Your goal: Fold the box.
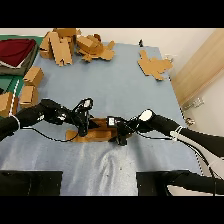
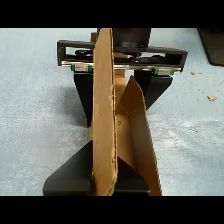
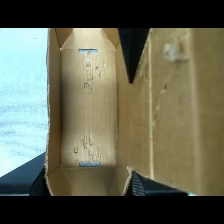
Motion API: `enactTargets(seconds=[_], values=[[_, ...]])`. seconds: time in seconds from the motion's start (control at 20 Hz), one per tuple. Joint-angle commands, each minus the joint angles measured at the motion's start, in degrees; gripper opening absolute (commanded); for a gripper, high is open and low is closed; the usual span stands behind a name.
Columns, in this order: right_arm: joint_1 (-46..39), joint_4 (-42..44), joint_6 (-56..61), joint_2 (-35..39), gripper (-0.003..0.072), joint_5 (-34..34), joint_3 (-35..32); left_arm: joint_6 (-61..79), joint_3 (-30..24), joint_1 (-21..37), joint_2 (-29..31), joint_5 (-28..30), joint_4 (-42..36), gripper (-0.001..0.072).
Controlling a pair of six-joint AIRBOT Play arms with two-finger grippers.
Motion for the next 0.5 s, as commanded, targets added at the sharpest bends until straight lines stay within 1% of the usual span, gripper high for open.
enactTargets(seconds=[0.0, 0.3, 0.45], values=[[0.1, 0.2, 0.0, 0.0, 0.0469, 0.2, 0.0, 0.0, 0.0, 0.0, 0.0, 0.3, -0.9, 0.0014], [0.1, 0.2, 0.0, 0.0, 0.0469, 0.2, 0.0, 0.0, 0.0, 0.0, 0.0, -0.6, -0.7, 0.0015], [0.1, 0.2, 0.0, 0.0, 0.0469, 0.2, 0.0, 0.0, 0.0, 0.0, 0.0, 0.3, -1.1, 0.0015]])
